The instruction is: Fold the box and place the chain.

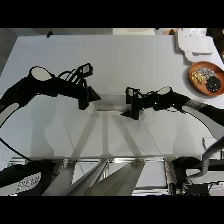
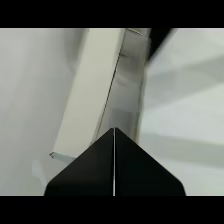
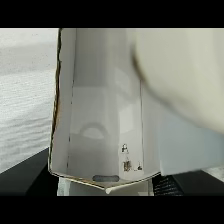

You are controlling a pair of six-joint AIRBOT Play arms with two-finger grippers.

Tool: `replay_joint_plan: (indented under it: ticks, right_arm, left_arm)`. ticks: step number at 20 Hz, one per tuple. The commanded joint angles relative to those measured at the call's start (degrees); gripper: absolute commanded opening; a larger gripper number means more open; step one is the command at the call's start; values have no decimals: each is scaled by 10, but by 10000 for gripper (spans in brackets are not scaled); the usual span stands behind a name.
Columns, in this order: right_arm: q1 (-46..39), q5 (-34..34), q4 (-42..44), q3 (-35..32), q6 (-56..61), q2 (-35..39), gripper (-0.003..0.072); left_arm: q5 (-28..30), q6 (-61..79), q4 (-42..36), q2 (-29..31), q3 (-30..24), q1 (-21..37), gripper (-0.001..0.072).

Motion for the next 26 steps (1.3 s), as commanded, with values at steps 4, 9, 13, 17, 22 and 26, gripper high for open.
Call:
replay_joint_plan:
  ticks: [4,9,13,17,22,26]
  right_arm:
    - [0,0,0,0,0,0,516]
    - [0,0,0,0,0,0,516]
    - [0,0,0,0,0,0,516]
    - [0,0,0,0,0,0,516]
    - [0,0,0,0,0,0,516]
    - [0,0,0,0,0,0,516]
  left_arm:
    - [155,0,-83,-56,-5,-3,10]
    - [167,-1,-83,-96,-5,-3,9]
    - [167,-1,-83,-105,-5,-3,9]
    - [123,-1,-80,-98,-5,-2,5]
    - [94,-1,-71,-53,-5,10,6]
    - [57,-15,-29,15,-5,30,6]
